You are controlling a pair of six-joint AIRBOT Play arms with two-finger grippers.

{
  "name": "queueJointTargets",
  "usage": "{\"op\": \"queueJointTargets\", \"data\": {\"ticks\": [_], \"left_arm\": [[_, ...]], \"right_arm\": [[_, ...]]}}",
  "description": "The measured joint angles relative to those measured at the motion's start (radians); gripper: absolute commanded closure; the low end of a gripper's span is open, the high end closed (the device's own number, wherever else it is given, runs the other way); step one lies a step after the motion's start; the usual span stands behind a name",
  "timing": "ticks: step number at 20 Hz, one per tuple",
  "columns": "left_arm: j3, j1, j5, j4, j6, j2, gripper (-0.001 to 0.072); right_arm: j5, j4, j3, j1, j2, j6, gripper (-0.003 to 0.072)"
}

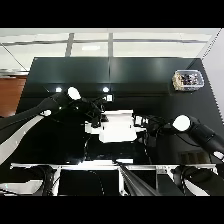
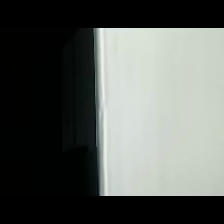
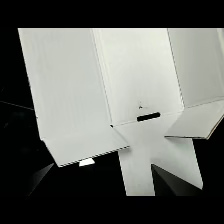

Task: Fold the box and place the chain.

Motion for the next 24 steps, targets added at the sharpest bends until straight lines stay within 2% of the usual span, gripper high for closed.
{"op": "queueJointTargets", "data": {"ticks": [5, 11, 19, 24], "left_arm": [[0.0, 0.0, -0.009, 0.013, 0.0, 0.0, 0.0679], [0.0, 0.0, -0.01, 0.019, 0.003, 0.0, 0.068], [0.0, -0.001, 0.023, 0.018, 0.0, 0.0, 0.068], [0.0, -0.001, 0.03, 0.019, 0.003, 0.0, 0.068]], "right_arm": [[-0.074, 0.062, -0.016, 0.058, -0.015, -0.027, -0.0005], [-0.166, 0.086, 0.032, 0.089, -0.019, -0.05, -0.0005], [-0.163, 0.111, 0.075, 0.037, -0.024, -0.105, -0.0005], [-0.143, 0.215, 0.077, 0.029, -0.076, -0.181, -0.0005]]}}
